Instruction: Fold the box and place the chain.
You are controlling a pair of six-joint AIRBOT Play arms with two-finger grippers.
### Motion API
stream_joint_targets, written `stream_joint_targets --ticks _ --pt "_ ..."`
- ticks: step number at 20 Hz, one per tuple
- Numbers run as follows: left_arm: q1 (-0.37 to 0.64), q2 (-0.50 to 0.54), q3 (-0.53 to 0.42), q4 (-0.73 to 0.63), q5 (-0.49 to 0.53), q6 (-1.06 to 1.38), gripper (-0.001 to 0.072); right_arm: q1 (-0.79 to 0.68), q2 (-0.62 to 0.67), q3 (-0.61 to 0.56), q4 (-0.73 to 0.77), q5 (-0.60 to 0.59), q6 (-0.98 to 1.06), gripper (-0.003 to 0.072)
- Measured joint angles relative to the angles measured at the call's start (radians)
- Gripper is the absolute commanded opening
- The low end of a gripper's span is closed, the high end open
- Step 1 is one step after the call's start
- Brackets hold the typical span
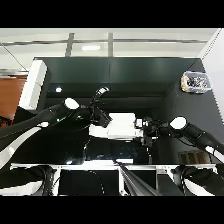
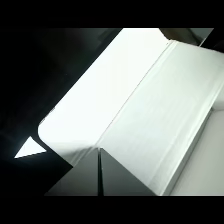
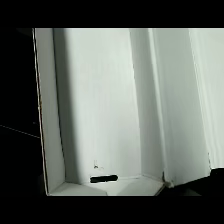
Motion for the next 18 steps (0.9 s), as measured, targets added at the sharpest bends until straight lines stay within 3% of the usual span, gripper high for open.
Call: stream_joint_targets --ticks 4,8,12,13,14,15,18 --pt "0.044 0.035 0.064 0.126 -0.124 -0.051 0.0029 0.000 0.000 0.000 0.001 0.000 0.002 0.0234" --pt "0.141 0.182 0.055 0.288 -0.187 -0.190 0.0034 0.000 0.000 0.000 0.001 -0.002 0.003 0.0234" --pt "0.248 0.343 -0.043 0.175 -0.260 -0.018 0.0050 0.000 0.000 0.000 0.001 -0.002 0.002 0.0235" --pt "0.261 0.362 -0.064 0.132 -0.302 0.083 0.0248 0.000 0.000 0.000 0.001 -0.002 0.002 0.0234" --pt "0.265 0.372 -0.081 0.108 -0.332 0.179 0.0580 0.000 0.000 0.000 0.001 -0.002 0.002 0.0235" --pt "0.264 0.375 -0.094 0.094 -0.351 0.276 0.0709 0.000 0.000 0.000 0.001 -0.002 0.002 0.0235" --pt "0.231 0.352 -0.116 0.109 -0.334 0.465 0.0708 0.000 0.000 0.000 0.001 -0.002 0.002 0.0235"
